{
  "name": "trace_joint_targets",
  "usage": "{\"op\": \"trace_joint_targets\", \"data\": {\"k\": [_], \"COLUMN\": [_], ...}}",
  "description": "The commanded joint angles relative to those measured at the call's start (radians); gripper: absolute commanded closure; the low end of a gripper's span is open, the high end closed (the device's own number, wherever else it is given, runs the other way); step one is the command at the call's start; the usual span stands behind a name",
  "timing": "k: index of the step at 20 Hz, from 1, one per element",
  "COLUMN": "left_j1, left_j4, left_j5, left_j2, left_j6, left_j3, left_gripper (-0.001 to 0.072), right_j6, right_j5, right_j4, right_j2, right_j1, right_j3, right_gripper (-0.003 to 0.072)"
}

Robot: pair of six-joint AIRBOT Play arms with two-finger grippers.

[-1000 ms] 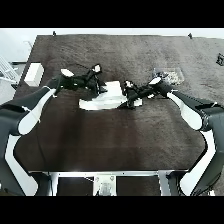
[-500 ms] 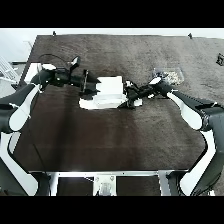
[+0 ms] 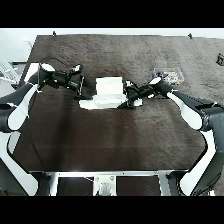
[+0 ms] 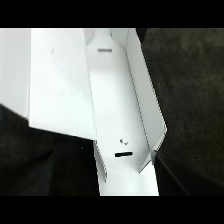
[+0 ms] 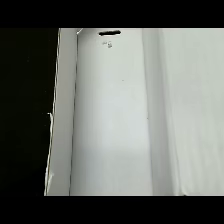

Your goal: Fold the box and place the chain.

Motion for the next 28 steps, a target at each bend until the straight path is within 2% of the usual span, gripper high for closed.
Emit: {"op": "trace_joint_targets", "data": {"k": [1, 4, 11, 18, 28], "left_j1": [0.000, -0.002, -0.005, -0.070, -0.111], "left_j4": [0.062, 0.139, 0.183, 0.274, 0.265], "left_j5": [0.016, 0.029, 0.048, 0.078, 0.062], "left_j2": [-0.001, -0.001, -0.001, -0.001, -0.001], "left_j6": [-0.017, -0.077, -0.097, -0.296, -0.316], "left_j3": [0.000, 0.000, 0.000, 0.000, 0.000], "left_gripper": [-0.0001, -0.0001, -0.0001, -0.0001, 0.0000], "right_j6": [0.000, 0.000, 0.000, 0.000, 0.000], "right_j5": [0.000, 0.000, 0.000, 0.000, 0.000], "right_j4": [0.000, 0.000, 0.000, 0.000, 0.000], "right_j2": [0.000, 0.000, 0.000, 0.000, 0.000], "right_j1": [0.000, 0.000, 0.000, 0.000, 0.000], "right_j3": [0.000, 0.000, 0.000, 0.000, 0.000], "right_gripper": [0.0133, 0.0133, 0.0133, 0.0133, 0.0133]}}
